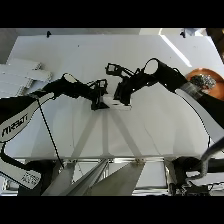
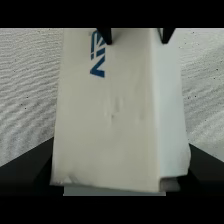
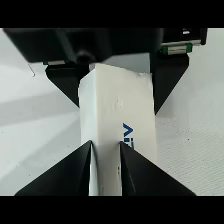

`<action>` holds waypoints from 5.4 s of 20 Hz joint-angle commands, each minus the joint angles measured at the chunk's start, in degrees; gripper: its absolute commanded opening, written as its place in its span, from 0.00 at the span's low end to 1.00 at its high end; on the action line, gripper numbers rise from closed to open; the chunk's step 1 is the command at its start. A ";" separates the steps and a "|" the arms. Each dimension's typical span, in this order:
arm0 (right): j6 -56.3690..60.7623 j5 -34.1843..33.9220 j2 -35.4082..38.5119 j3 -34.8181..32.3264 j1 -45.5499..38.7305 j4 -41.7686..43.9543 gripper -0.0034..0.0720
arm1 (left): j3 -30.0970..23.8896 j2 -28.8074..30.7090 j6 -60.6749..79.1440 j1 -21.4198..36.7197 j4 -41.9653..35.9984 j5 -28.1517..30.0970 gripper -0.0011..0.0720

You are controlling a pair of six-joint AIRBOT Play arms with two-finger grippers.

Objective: Fold the box and place the chain.

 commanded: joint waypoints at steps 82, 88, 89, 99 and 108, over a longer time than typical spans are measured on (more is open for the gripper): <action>43.28 -20.22 25.64 -15.37 -5.25 -5.05 0.06 | 0.00 0.04 0.02 0.00 0.02 0.02 0.49; 58.31 -12.90 31.82 -15.37 -13.42 -30.42 0.06 | 0.00 0.04 0.02 0.02 0.02 0.04 0.49; 59.69 -10.91 31.80 -15.37 -13.97 -33.33 0.06 | 0.00 0.04 0.02 0.00 0.02 0.02 0.49; 59.95 -9.11 31.82 -15.37 -14.43 -38.80 0.06 | 0.00 0.04 0.02 0.00 -0.04 0.04 0.49; 59.98 -9.11 31.82 -15.37 -14.43 -38.77 0.06 | 0.00 1.97 -4.39 -0.24 -0.09 -0.33 0.03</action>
